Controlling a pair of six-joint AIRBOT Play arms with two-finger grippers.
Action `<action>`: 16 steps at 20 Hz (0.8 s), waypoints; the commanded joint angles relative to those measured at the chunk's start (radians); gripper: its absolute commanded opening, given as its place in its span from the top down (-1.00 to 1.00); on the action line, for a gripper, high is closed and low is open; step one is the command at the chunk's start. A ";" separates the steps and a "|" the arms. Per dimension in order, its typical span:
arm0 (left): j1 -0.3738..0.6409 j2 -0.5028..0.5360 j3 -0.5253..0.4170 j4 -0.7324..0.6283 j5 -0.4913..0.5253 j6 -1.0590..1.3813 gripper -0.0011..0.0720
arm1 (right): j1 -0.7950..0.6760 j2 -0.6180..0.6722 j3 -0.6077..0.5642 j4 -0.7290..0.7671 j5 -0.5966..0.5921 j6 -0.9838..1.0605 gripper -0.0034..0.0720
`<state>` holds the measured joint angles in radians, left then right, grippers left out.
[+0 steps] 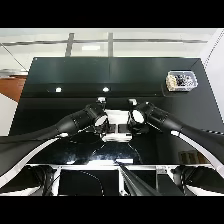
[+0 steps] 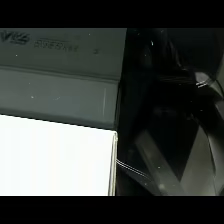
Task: Fold the box and place the chain.
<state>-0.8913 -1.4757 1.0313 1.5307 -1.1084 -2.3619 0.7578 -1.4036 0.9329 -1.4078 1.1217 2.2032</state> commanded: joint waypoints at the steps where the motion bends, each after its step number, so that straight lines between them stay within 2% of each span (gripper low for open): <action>1: 0.001 -0.001 0.001 0.000 0.001 0.000 0.90 | 0.001 -0.003 0.001 0.005 -0.003 0.001 0.81; 7: 0.001 -0.001 0.001 0.000 0.000 -0.002 0.90 | 0.001 -0.003 0.001 0.008 -0.003 0.004 0.80; 12: 0.001 -0.001 0.002 -0.003 0.000 -0.002 0.90 | 0.000 -0.002 0.024 0.008 0.024 0.003 0.19; 16: 0.001 -0.001 0.003 -0.003 0.000 -0.003 0.90 | -0.010 -0.001 0.063 0.008 0.103 -0.021 0.19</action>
<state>-0.8913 -1.4761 1.0328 1.5303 -1.1088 -2.3627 0.7528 -1.4063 0.9722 -1.4006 1.1671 2.2017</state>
